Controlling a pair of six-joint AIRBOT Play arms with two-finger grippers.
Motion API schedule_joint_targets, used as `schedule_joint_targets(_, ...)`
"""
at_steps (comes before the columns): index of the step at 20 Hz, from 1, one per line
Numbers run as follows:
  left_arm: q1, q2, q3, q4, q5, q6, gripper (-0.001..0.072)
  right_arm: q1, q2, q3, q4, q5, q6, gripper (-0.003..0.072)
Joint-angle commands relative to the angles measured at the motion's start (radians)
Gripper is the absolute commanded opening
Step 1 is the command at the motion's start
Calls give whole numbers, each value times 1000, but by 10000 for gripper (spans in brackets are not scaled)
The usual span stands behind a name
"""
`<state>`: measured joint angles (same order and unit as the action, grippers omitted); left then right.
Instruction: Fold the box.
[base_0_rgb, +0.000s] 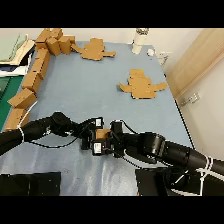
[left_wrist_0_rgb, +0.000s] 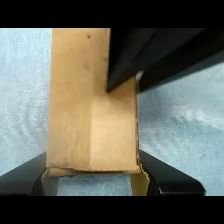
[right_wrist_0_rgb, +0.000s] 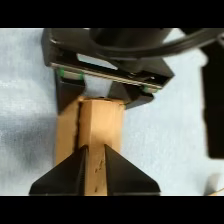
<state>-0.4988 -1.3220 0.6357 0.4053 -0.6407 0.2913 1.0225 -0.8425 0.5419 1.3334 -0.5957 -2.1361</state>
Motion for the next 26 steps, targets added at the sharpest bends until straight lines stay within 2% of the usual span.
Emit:
schedule_joint_targets(1,0,0,1,-1,3,0,467,1,5,10,2,-27,1,162)
schedule_joint_targets(21,0,0,1,-1,3,-1,467,1,-28,10,138,-32,1,164)
schedule_joint_targets(24,0,0,1,-1,3,0,467,1,59,25,151,-95,156,168)
schedule_joint_targets(26,0,0,1,-1,2,-1,467,-1,154,35,198,-174,414,167)
